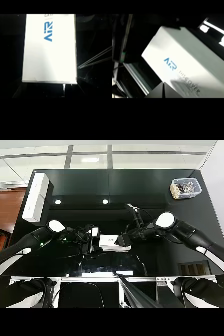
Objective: Fold the box and place the chain.
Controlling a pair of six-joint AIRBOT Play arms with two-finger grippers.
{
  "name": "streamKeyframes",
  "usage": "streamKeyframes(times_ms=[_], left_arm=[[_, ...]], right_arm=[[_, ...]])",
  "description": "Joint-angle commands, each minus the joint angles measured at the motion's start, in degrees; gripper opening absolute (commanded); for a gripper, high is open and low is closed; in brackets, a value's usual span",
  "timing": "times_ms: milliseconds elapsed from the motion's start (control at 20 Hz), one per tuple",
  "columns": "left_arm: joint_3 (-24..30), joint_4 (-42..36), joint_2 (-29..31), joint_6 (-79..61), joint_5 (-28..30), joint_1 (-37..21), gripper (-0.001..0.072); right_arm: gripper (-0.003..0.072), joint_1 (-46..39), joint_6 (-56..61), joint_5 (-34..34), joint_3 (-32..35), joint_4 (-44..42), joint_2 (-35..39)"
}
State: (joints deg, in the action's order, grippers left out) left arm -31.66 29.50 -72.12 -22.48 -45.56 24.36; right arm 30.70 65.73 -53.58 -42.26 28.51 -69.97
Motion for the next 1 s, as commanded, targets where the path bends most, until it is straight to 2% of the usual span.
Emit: streamKeyframes(times_ms=[0, 250, 550, 700, 800, 850, 900, 950], left_arm=[[-0.04, 0.0, -0.02, -0.02, 0.04, 0.0, 0.0381], [-0.04, 0.0, -0.02, 0.0, 0.04, 0.0, 0.0381], [-0.04, 0.0, -0.02, -0.02, 0.04, 0.0, 0.0381], [-0.04, -0.11, -0.02, 0.02, 0.07, 0.0, 0.0381], [-0.04, -0.2, 0.02, 1.38, 0.13, -0.02, 0.0381], [-0.04, -0.11, 0.15, 2.49, 0.04, -0.02, 0.0403], [-0.04, 0.31, 0.72, 3.48, -0.09, -0.02, 0.0539], [-0.04, 1.07, 1.75, 4.85, -0.11, -0.04, 0.0712]], right_arm=[[0.0014, 0.02, 1.16, 3.43, 0.87, -1.14, -2.34], [0.0014, 0.11, 2.01, 3.32, 1.18, 2.01, -4.2], [0.0014, 0.02, 1.95, 2.75, 0.98, 1.97, -4.31], [0.0014, -2.16, 0.31, -3.45, -1.25, 2.1, -2.12], [0.0014, -5.97, 0.0, -8.44, -3.69, 3.98, 1.86], [0.0013, -8.63, 0.13, -10.73, -4.76, 6.16, 4.59], [0.0013, -11.76, 0.79, -12.85, -5.25, 8.07, 7.69], [0.0013, -14.97, 1.9, -14.67, -5.25, 10.1, 10.73]])
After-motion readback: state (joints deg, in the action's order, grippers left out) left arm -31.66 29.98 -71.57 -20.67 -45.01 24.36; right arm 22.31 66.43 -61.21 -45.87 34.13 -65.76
